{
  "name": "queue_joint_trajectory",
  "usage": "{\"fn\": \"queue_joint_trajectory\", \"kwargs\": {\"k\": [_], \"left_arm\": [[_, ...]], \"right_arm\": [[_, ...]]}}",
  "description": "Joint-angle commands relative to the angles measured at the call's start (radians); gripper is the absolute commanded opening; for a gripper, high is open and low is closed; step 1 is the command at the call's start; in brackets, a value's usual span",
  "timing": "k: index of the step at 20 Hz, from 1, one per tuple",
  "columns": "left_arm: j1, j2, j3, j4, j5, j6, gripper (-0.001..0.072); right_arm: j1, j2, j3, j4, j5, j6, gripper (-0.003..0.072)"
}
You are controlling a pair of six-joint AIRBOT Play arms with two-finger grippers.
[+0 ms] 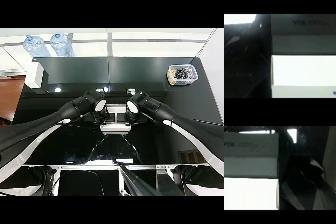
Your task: Fold the box and place the chain.
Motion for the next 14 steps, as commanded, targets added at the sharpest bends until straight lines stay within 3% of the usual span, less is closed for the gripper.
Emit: {"fn": "queue_joint_trajectory", "kwargs": {"k": [1,2,3,5,6,7,8,12,13,14], "left_arm": [[0.001,0.000,0.000,0.000,0.000,0.000,0.0024],[0.001,0.000,0.000,0.000,0.000,0.000,0.0024],[0.001,0.000,0.000,0.000,0.000,0.000,0.0024],[0.001,0.000,0.000,0.000,0.000,0.000,0.0024],[0.001,0.000,0.000,0.000,0.000,0.000,0.0024],[0.001,0.000,0.000,0.000,0.000,0.000,0.0024],[0.001,0.000,0.000,0.000,0.000,0.000,0.0024],[0.001,0.000,0.000,0.001,0.000,0.000,0.0024],[0.001,0.000,0.000,0.000,0.000,0.000,0.0024],[0.001,0.000,0.000,0.000,0.000,0.000,0.0024]], "right_arm": [[0.001,0.000,0.001,-0.003,0.012,0.006,0.0030],[0.001,0.000,0.001,-0.003,0.019,0.006,0.0216],[0.001,0.000,0.001,-0.003,0.027,0.006,0.0263],[0.002,0.000,0.001,-0.003,0.039,0.006,0.0258],[0.001,0.000,0.001,0.000,0.039,0.005,0.0204],[0.002,0.000,0.001,0.004,0.037,0.005,0.0055],[0.002,0.000,0.001,0.004,0.033,0.004,0.0014],[0.001,0.006,0.002,0.003,0.038,-0.002,0.0029],[0.001,0.014,0.001,-0.002,0.038,-0.003,0.0181],[0.001,0.027,0.002,-0.010,0.038,-0.007,0.0280]]}}
